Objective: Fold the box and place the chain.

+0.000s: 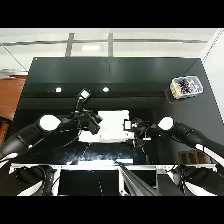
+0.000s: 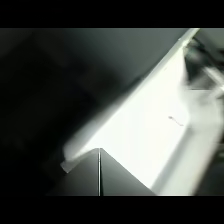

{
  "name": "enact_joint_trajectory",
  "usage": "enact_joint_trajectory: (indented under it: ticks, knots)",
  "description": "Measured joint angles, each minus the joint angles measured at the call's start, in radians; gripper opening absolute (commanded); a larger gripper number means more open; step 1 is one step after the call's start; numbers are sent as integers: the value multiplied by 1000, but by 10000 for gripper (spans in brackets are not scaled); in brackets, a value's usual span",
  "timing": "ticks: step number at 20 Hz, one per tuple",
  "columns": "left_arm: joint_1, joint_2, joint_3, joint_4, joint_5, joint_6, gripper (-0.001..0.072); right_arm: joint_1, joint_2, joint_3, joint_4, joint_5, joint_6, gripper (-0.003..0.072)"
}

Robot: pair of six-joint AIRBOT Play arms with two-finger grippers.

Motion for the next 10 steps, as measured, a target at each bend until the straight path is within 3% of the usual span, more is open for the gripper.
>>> enact_joint_trajectory:
  ticks: [7,8,10]
  knots:
    - [-8,-103,5,2,-11,-3,34,0,0,0,0,0,0,470]
    - [-8,-107,9,7,-16,-3,63,0,0,0,0,0,0,470]
    - [-5,-108,26,34,-34,-3,270,0,0,0,0,-1,0,470]
